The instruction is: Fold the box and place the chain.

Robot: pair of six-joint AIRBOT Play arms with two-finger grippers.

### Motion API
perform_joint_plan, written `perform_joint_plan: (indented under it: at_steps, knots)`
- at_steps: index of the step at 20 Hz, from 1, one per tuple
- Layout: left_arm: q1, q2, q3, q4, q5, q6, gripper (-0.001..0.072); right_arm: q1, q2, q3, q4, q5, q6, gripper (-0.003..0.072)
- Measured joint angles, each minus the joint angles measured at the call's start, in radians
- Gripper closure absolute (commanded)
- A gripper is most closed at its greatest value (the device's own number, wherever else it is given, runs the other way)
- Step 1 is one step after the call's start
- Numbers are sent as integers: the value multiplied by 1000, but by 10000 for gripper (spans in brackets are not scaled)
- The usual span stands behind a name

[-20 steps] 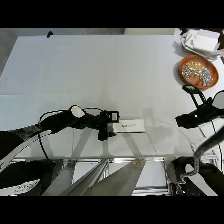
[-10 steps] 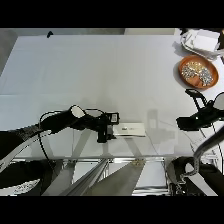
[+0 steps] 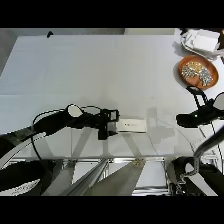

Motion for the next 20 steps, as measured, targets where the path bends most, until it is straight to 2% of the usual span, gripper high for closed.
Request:
perform_joint_plan:
  at_steps: [5,8,11,15,20]
  knots:
    - [43,117,0,0,212,-111,707,0,0,0,3,-30,-16,670]
    - [147,157,0,3,290,-211,708,0,0,0,3,-42,-23,670]
    - [296,180,0,31,321,-319,708,0,0,0,3,-47,-27,670]
    - [535,204,0,227,292,-537,709,0,0,0,3,-64,-33,670]
    - [859,212,-2,608,106,-814,709,0,0,0,7,-87,-34,670]
